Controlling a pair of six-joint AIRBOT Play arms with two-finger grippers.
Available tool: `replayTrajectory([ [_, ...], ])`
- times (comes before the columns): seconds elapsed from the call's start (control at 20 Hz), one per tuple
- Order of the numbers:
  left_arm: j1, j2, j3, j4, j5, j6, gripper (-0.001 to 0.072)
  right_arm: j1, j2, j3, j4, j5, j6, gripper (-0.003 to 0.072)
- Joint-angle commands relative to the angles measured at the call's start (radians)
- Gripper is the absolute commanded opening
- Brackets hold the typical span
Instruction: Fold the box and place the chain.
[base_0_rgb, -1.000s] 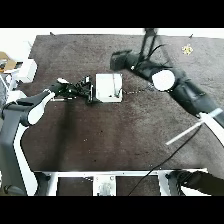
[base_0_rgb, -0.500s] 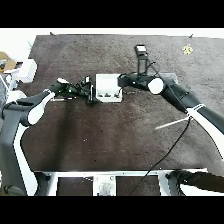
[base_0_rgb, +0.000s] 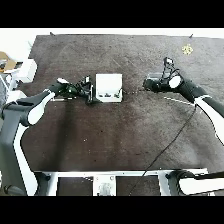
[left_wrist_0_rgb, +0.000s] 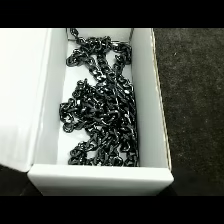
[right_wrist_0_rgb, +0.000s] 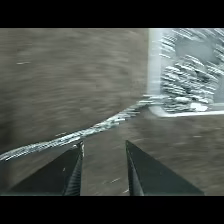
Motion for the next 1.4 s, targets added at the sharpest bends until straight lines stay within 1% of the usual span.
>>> replayTrajectory([
  [0.0, 0.001, 0.001, 0.001, 0.0, 0.0, 0.0, 0.0293, -0.023, -0.09, 0.0, 0.034, -0.057, 0.065, 0.0306],
  [0.3, 0.001, 0.001, 0.001, 0.0, 0.0, 0.0, 0.0292, 0.044, -0.133, 0.002, 0.068, -0.185, 0.077, 0.0302],
  [0.35, 0.001, 0.001, 0.001, 0.0, 0.0, 0.0, 0.0292, 0.044, -0.132, 0.002, 0.068, -0.199, 0.078, 0.0193],
  [0.4, 0.001, 0.001, 0.001, 0.0, 0.0, 0.0, 0.0293, 0.044, -0.132, 0.002, 0.068, -0.216, 0.081, 0.0137],
  [0.45, 0.001, 0.001, 0.001, 0.0, 0.0, 0.0, 0.0292, 0.044, -0.132, 0.002, 0.068, -0.221, 0.09, 0.0137],
  [0.5, 0.001, 0.001, 0.001, 0.0, 0.0, 0.0, 0.0292, 0.045, -0.131, 0.002, 0.07, -0.219, 0.095, 0.0111],
  [0.55, 0.001, 0.001, 0.001, 0.0, 0.0, 0.0, 0.0292, 0.049, -0.122, 0.002, 0.075, -0.208, 0.095, 0.0003],
  [0.7, 0.001, 0.001, 0.001, 0.0, 0.0, 0.0, 0.0293, 0.089, -0.035, 0.002, 0.071, -0.181, 0.063, 0.0002],
  [0.8, 0.001, 0.001, 0.001, 0.0, 0.0, 0.0, 0.0292, 0.127, 0.057, 0.002, 0.067, -0.171, 0.019, 0.0002],
  [1.05, 0.001, 0.001, 0.001, 0.0, 0.0, 0.0, 0.0292, 0.246, 0.274, 0.002, 0.063, -0.173, 0.004, 0.0002],
  [1.15, 0.001, 0.001, 0.001, 0.0, 0.0, 0.0, 0.0293, 0.318, 0.322, 0.002, 0.063, -0.229, 0.004, 0.0002],
  [1.2, 0.001, 0.001, 0.001, 0.0, 0.0, 0.0, 0.0292, 0.361, 0.336, 0.005, 0.063, -0.281, 0.004, 0.0003],
  [1.35, 0.001, 0.001, 0.001, 0.0, 0.0, 0.0, 0.0293, 0.48, 0.335, 0.039, 0.059, -0.412, 0.004, 0.0002],
])
